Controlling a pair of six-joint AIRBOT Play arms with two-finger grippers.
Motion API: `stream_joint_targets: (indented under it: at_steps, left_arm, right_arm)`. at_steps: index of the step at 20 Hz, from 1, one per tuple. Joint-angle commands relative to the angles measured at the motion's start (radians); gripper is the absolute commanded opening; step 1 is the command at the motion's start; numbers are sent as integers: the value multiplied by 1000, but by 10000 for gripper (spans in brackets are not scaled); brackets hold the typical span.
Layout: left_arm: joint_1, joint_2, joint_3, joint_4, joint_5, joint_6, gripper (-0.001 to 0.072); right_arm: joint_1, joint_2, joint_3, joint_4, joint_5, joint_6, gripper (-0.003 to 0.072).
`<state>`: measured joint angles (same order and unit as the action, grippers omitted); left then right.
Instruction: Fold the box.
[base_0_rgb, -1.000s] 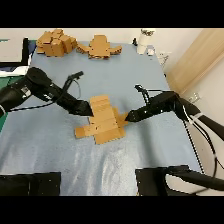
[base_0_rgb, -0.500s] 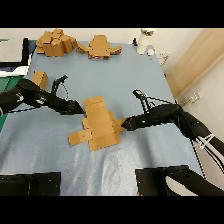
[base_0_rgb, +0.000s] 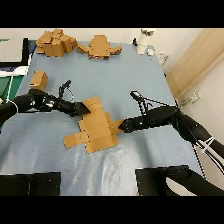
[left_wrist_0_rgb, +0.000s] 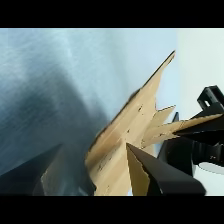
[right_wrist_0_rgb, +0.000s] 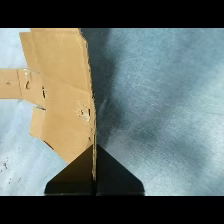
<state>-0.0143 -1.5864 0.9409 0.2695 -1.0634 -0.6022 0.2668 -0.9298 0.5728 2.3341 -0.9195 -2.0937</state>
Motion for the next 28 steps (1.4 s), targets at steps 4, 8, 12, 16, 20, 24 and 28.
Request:
stream_joint_targets:
  at_steps: [4, 8, 12, 16, 20, 24, 28]
  left_arm:
    - [-5, -27, 1, -105, -144, 217, 415]
    - [-5, -28, 1, -105, -179, 247, 297]
    - [-5, -28, 1, -85, -196, 260, 99]
    - [-5, -28, 1, -84, -192, 274, 95]
    - [-5, -28, 2, -91, -211, 304, 10]
    - [-19, -24, 48, -54, -216, 328, 8]
    - [-105, 25, 58, 18, -122, 408, 8]
  right_arm:
    - [3, 0, -1, -26, 6, 29, 2]
    - [3, 0, -1, -26, 22, 29, 2]
    - [3, 0, -1, -27, 23, 29, 2]
    - [3, 0, -1, -34, 26, 29, 2]
    - [3, 0, -1, -36, 35, 29, 113]
    - [-30, 1, 8, -146, 123, 134, 418]
    - [-142, 2, 67, -241, 124, 276, 414]
